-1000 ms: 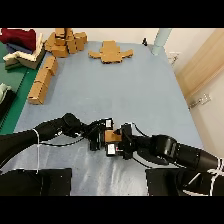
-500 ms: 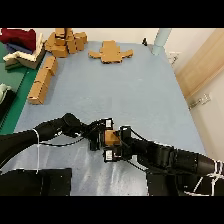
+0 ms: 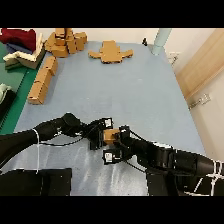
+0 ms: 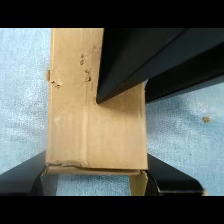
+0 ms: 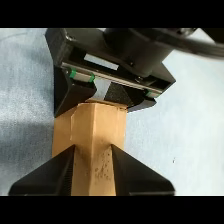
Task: Fold the box.
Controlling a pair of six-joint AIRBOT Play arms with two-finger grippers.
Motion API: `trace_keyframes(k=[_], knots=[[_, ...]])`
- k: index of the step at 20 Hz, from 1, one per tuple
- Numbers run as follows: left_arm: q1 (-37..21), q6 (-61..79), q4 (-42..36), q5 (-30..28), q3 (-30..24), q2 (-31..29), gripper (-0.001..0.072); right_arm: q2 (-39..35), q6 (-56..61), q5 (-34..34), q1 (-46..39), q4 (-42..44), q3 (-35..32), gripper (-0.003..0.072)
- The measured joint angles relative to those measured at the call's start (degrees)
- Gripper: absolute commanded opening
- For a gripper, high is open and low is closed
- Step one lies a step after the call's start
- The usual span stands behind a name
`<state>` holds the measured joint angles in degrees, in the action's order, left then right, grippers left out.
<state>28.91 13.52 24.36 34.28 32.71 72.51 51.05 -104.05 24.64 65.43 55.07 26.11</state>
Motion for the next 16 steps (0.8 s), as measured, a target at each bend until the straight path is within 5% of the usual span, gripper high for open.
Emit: trace_keyframes(k=[2,16], knots=[[0.0,0.02,0.0,0.07,0.0,0.0,0.0464,0.0,0.02,-0.09,0.0,0.24,0.0,0.028],[0.02,0.17,0.07,0.35,0.0,0.0,0.0464,-1.31,-0.13,1.11,1.75,1.22,0.02,0.0289]])
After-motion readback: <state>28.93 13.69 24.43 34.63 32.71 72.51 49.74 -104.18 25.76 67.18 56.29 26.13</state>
